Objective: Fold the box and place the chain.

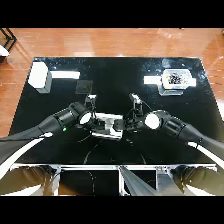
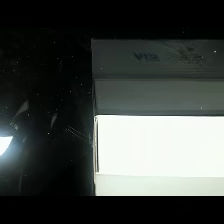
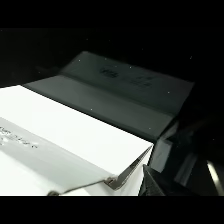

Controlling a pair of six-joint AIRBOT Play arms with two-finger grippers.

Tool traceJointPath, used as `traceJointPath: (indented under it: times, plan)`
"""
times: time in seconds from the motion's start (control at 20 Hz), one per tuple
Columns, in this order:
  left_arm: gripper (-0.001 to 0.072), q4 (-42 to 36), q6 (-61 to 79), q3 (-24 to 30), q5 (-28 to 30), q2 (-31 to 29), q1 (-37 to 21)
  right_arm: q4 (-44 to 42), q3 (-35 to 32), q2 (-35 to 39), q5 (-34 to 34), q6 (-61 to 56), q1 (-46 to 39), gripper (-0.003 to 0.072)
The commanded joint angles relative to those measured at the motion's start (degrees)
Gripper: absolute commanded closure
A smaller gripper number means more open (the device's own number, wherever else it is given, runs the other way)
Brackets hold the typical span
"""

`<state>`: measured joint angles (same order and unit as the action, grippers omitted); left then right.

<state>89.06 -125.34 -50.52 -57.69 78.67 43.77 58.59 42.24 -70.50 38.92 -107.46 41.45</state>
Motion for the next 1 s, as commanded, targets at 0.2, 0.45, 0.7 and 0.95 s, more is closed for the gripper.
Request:
traceJointPath:
  times: [0.2, 0.45, 0.7, 0.95]
  plan:
    - [0.0681, 0.02, 0.00, 0.02, 0.00, 0.04, 0.04, 11.17, 0.02, -0.33, 0.24, -12.66, 3.98, 0.0137]
    - [0.0681, 0.02, 0.00, 0.02, 0.02, 0.04, 0.04, 17.79, 2.27, -0.44, 3.65, -18.34, 5.92, 0.0139]
    - [0.0681, 0.02, 0.00, 0.02, 0.04, 0.04, 0.04, 21.05, 4.39, -0.48, 6.08, -21.42, 6.86, 0.0140]
    - [0.0681, 0.02, 0.00, 0.02, 0.04, 0.04, 0.04, 20.68, 5.01, -0.48, 6.36, -21.35, 6.86, 0.0140]
